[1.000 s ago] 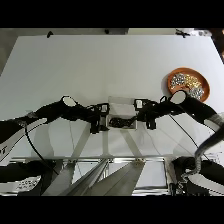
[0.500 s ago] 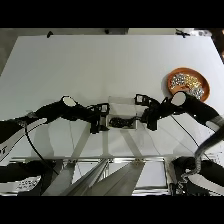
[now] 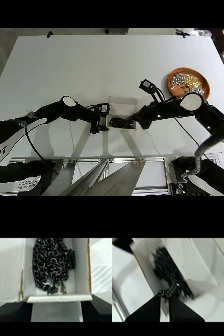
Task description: Fold the box and place the chain.
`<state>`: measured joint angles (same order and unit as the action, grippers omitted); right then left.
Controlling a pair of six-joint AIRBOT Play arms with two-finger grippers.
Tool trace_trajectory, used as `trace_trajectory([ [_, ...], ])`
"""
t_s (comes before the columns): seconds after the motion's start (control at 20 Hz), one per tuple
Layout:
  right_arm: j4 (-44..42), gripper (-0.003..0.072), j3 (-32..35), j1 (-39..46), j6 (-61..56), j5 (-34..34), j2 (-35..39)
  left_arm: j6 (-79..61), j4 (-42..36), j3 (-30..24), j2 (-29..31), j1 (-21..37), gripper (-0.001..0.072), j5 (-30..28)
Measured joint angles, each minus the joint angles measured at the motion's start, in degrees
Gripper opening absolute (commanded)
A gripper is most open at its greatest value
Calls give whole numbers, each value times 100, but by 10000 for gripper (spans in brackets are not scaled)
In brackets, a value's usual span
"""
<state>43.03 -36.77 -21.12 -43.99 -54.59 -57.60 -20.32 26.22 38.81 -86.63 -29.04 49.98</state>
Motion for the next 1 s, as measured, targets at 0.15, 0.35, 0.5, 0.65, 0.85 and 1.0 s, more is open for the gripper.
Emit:
trace_trajectory([
  [0.15, -533, 10, 0, -542, -155, 826, -251, 0, 0, 0, 0, 0, 203, 0],
  [0.35, -839, 248, 0, -946, -385, 1318, -669, 0, 0, 0, 0, 0, 203, 0],
  [0.5, -772, 251, 0, -1034, -824, 1412, -791, 0, 0, 0, 0, 0, 203, 0],
  [0.65, -636, 226, -70, -1005, -1180, 1296, -824, 0, 0, 0, 0, 0, 203, 0],
  [0.85, -341, 38, -896, -551, -1412, 195, -833, 2, 0, 0, 0, 0, 203, 2],
  [1.0, 350, 10, -2098, -203, -1515, -708, -872, 2, 0, 0, 0, 0, 203, 0],
])
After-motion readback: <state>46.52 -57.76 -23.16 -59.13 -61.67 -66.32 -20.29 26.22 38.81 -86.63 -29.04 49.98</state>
